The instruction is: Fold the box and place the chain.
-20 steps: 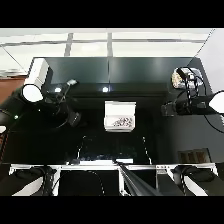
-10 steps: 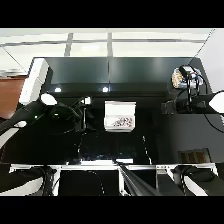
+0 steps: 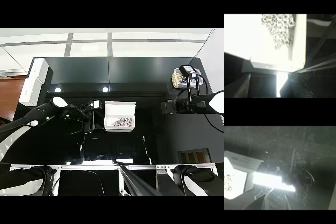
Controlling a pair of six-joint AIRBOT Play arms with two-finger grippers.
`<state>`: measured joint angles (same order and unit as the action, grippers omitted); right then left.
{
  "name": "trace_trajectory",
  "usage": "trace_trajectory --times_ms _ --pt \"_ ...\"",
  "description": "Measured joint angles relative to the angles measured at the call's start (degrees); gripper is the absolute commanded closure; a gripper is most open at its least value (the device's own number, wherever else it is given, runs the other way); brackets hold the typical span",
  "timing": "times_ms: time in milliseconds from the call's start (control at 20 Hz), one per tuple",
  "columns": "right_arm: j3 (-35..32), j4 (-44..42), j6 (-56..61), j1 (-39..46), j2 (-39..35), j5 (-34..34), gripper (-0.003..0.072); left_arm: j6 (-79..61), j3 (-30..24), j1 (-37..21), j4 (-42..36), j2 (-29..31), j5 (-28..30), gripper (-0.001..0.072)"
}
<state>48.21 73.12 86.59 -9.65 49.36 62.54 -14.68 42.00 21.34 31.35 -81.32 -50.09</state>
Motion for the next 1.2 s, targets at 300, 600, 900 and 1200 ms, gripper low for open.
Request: trace_trajectory --times_ms 300,600,900,1200 --pt "0.0 -0.02 0.0 0.0 0.0 -0.74 0.0392 -0.22 0.02 1.62 -1.6 -0.28 1.38 0.0002" --pt "0.0 -0.02 -0.02 0.0 -0.02 -1.62 0.0392 -0.31 0.02 2.43 -4.55 -0.44 1.79 0.0002" --pt "-0.02 0.02 -0.02 0.0 0.11 -3.78 0.0393 -0.37 0.02 3.39 -4.31 -0.52 2.8 0.0042" --pt "-1.05 -2.58 0.83 -1.38 5.46 -13.97 -0.0034 -0.37 0.02 3.56 -3.58 -0.5 3.26 0.0252"
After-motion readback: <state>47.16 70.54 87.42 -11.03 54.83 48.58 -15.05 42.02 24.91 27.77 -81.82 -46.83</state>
